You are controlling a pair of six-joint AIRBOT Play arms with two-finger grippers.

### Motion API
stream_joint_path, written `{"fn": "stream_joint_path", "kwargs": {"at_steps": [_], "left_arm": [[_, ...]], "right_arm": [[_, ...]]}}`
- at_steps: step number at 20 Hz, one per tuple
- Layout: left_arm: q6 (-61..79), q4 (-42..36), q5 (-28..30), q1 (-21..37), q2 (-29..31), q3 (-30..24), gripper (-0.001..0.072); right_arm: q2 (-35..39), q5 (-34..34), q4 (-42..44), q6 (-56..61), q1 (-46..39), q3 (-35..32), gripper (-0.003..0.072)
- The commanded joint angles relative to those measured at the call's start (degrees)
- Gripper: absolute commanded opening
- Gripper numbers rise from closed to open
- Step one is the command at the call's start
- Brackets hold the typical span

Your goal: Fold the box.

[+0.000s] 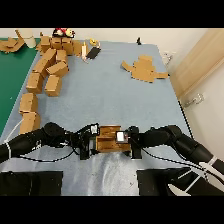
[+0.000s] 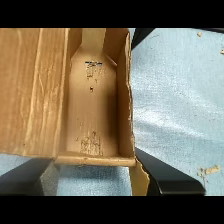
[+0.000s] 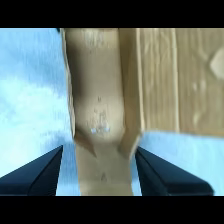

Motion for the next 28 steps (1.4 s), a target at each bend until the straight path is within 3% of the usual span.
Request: {"fn": "stream_joint_path", "kwargs": {"at_steps": [1,5,9,12,14,16,18,20,21,22,23,28], "left_arm": [[0.02,0.02,0.04,0.0,-0.02,0.0,0.0523],[0.04,0.0,0.07,0.0,-0.02,0.0,0.0524],[0.04,0.02,0.04,0.0,-0.02,0.0,0.0523],[0.04,0.02,0.04,0.0,-0.02,0.0,0.0523],[0.04,0.02,0.04,0.0,-0.02,0.0,0.0523],[0.04,0.02,0.04,0.0,-0.02,0.0,0.0523],[0.02,0.0,0.04,0.0,-0.02,0.0,0.0523],[0.04,0.02,0.04,0.0,-0.02,0.0,0.0523],[0.04,0.02,0.07,0.0,-0.02,0.0,0.0524],[0.02,0.0,0.04,0.0,-0.02,0.0,0.0523],[0.02,0.0,0.04,0.0,-0.02,0.0,0.0523],[0.02,0.02,0.04,0.0,-0.02,0.0,0.0523]], "right_arm": [[5.11,-4.04,-6.58,11.37,-0.02,0.04,0.0713],[13.16,-9.79,-5.64,22.86,-0.02,0.02,0.0712],[20.48,-12.0,5.44,34.38,-0.02,0.02,0.0711],[24.13,-12.09,8.24,39.8,-0.02,0.02,0.0709],[24.96,-12.07,8.55,53.4,0.0,0.02,0.0678],[24.68,-12.02,8.31,67.08,-0.02,-0.31,0.0549],[23.87,-11.69,8.7,78.51,0.0,-1.05,0.0499],[21.92,-10.6,8.96,81.33,0.0,-1.09,0.0489],[20.46,-9.44,9.84,82.31,0.0,-1.07,0.0321],[18.78,-7.54,11.26,83.3,0.0,-1.03,0.0062],[17.25,-5.33,12.48,83.67,0.0,-0.83,0.0004],[3.67,-1.46,12.81,74.27,-0.07,8.7,0.0003]]}}
